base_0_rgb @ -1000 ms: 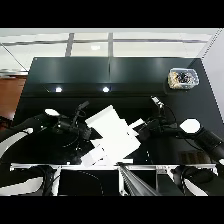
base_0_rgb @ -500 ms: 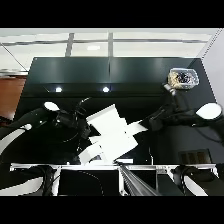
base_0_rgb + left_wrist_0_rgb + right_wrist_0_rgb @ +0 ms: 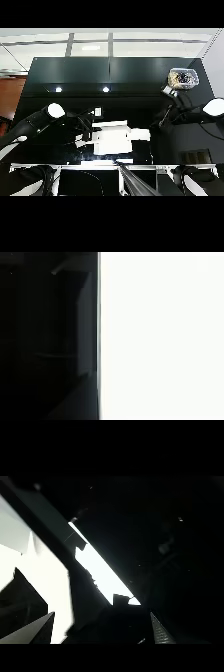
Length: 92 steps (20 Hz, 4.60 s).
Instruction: Fold the box and place the chain.
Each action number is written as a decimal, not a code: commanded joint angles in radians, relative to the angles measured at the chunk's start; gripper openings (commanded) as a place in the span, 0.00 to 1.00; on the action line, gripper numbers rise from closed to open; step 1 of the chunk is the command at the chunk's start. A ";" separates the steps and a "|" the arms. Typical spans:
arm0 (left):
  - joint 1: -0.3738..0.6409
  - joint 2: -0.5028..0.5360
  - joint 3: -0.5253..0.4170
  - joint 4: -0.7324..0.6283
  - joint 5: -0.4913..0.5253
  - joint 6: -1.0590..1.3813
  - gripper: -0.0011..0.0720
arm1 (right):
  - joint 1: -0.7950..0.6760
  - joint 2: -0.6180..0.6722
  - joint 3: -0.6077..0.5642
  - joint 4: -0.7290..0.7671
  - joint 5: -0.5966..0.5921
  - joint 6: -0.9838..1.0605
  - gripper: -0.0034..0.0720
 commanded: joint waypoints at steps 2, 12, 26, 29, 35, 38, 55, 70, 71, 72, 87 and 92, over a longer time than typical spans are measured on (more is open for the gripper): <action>-0.024 -0.060 0.001 0.019 0.053 0.059 0.06 | 0.126 -0.001 -0.089 -0.002 -0.067 -0.116 0.98; -0.024 -0.097 0.002 0.019 0.035 0.059 0.05 | 0.391 -0.001 -0.164 -0.002 -0.180 -0.226 0.98; -0.024 -0.097 0.002 0.019 0.035 0.059 0.05 | 0.690 -0.049 -0.257 0.089 -0.477 -0.306 0.98; -0.024 -0.097 0.002 0.019 0.035 0.058 0.05 | 0.708 -0.056 -0.256 0.106 -0.505 -0.306 0.98; -0.024 -0.097 0.002 0.019 0.032 0.058 0.05 | 0.700 -0.055 -0.196 0.101 -0.518 -0.262 0.98; -0.024 -0.097 0.002 0.019 0.032 0.058 0.05 | 0.639 -0.045 -0.161 0.036 -0.515 -0.206 0.98; -0.024 -0.097 0.002 0.019 0.040 0.059 0.05 | 0.548 -0.063 -0.150 0.158 -0.437 -0.287 0.98; -0.024 -0.096 0.002 0.070 0.057 0.059 0.05 | 0.548 -0.249 -0.158 0.247 -0.416 -0.586 0.98; -0.024 -0.096 0.002 0.070 0.057 0.058 0.05 | 0.548 -0.249 -0.164 0.246 -0.420 -0.586 0.98; -0.024 -0.096 0.002 0.070 0.057 0.058 0.05 | 0.548 -0.249 -0.167 0.247 -0.423 -0.586 0.98; -0.024 -0.096 0.002 0.070 0.057 0.055 0.05 | 0.548 -0.249 -0.175 0.358 -0.479 -0.586 0.98; -0.024 -0.096 0.002 0.070 0.057 0.055 0.05 | 0.548 -0.249 -0.185 0.357 -0.480 -0.586 0.97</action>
